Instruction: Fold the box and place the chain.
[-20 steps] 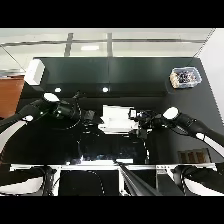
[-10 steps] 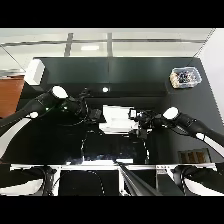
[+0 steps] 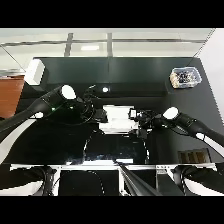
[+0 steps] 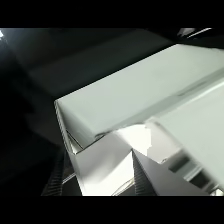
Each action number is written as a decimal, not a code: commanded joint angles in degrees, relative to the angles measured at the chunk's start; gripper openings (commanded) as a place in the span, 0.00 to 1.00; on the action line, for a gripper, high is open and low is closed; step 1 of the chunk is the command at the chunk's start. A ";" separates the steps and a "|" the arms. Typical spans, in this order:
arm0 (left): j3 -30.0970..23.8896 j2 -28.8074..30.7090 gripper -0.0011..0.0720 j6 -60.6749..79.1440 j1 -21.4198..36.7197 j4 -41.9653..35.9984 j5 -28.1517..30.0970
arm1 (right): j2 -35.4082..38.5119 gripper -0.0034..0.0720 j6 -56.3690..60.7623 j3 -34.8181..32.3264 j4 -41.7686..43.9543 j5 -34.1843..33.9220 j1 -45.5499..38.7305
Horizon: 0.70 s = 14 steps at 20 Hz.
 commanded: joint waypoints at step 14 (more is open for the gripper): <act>7.65 -2.71 0.67 -32.48 -15.93 35.98 -0.33 | 0.00 0.58 0.04 -0.02 0.04 -0.07 0.07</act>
